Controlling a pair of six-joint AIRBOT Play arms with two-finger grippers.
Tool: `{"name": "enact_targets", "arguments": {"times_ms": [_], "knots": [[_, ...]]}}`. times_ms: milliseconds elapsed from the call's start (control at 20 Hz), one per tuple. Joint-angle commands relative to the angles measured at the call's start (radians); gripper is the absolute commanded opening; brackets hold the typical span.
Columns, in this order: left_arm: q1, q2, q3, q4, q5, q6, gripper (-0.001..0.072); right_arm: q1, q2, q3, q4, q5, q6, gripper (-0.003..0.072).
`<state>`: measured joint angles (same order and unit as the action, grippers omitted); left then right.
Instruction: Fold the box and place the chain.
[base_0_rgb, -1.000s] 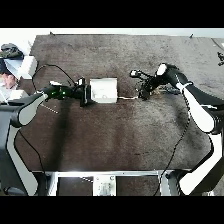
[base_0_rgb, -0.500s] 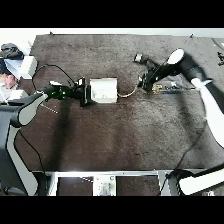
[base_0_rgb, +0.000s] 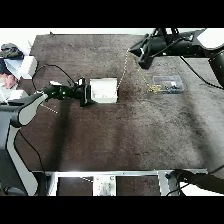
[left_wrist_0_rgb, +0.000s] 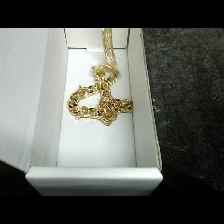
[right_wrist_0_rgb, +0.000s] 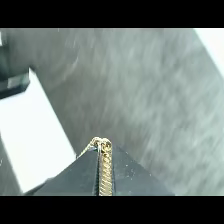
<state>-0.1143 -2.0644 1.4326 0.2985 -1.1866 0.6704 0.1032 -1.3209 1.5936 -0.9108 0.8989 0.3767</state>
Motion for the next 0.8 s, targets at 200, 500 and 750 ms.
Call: {"name": "enact_targets", "arguments": {"times_ms": [200, 500, 750], "knots": [[0.001, 0.0, 0.0, 0.0, 0.0, 0.0, 0.0286, 0.187, 0.011, 0.006, 0.017, -0.218, 0.01, -0.0014], [0.001, 0.0, 0.0, 0.0, 0.0, 0.0, 0.0286, 0.194, -0.142, 0.004, 0.014, -0.102, 0.129, -0.0014], [0.001, 0.0, 0.0, 0.0, 0.0, 0.0, 0.0286, 0.193, -0.293, 0.004, -0.026, -0.06, 0.214, 0.0079]]}}
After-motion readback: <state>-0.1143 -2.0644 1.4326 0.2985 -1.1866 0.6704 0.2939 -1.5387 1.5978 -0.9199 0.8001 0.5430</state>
